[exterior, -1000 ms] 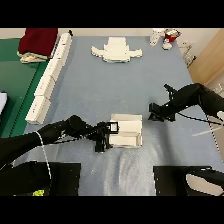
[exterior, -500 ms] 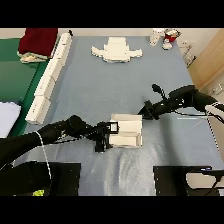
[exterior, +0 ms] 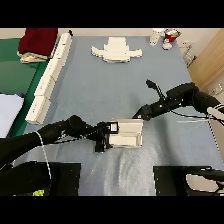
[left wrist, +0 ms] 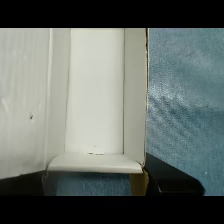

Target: Fold the box.

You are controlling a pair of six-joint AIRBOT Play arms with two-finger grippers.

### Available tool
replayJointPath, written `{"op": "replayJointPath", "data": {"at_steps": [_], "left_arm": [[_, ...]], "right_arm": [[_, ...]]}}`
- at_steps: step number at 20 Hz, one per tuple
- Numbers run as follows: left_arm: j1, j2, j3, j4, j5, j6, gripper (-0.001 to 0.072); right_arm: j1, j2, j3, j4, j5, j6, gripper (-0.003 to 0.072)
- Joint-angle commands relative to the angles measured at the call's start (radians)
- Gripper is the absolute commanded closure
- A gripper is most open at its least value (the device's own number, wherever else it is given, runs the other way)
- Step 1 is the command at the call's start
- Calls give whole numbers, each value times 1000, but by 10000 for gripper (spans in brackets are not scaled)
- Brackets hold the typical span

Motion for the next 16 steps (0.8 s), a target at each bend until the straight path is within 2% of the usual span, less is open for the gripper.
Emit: {"op": "replayJointPath", "data": {"at_steps": [1, 4, 10, 16], "left_arm": [[0, 0, 0, 0, 0, 0, 257], [0, 0, 0, 0, 0, 0, 257], [0, 0, 0, 0, 1, 0, 257], [0, 0, 0, 0, 0, 0, 256]], "right_arm": [[8, 60, -39, -17, -1, -46, 684], [32, 134, -129, -16, 31, -89, 684], [217, 309, -283, -18, 319, -169, 683], [431, 337, -333, -52, 540, -182, 683]]}}
